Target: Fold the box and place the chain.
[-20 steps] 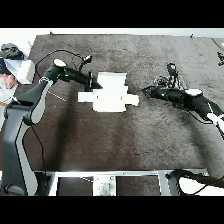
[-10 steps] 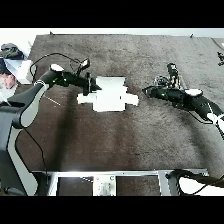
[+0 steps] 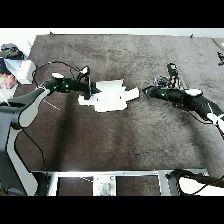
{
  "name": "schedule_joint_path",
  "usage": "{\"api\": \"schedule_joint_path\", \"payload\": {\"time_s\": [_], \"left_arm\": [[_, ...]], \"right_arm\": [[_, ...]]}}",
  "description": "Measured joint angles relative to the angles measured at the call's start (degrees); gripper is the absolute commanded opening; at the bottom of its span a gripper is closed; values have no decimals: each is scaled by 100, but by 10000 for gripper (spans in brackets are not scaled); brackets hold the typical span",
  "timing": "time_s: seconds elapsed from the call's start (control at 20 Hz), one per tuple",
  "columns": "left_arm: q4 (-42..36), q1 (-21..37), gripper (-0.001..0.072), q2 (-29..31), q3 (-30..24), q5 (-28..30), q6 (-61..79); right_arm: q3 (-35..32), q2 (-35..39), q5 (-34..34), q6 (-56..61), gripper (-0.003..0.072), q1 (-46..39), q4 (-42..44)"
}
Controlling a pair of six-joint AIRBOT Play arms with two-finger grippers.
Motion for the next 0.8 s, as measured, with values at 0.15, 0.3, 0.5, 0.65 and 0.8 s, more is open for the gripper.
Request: {"api": "schedule_joint_path", "payload": {"time_s": [0.15, 0.3, 0.5, 0.65, 0.8], "left_arm": [[-2, 0, 9, 0, -70, 26, 236], [17, 0, 9, 0, -96, 4, 354], [127, 0, 9, 0, -107, -160, 415], [216, 0, 9, 0, -109, -210, 435], [291, 0, 10, 0, -109, -140, 439]], "right_arm": [[0, 0, 17, -20, 257, 0, 0], [0, 0, 83, -92, 257, 0, -2], [0, 0, 146, -146, 257, 0, -2], [0, 0, 177, -164, 258, 0, -4], [2, 0, 356, -348, 411, 0, -4]]}}
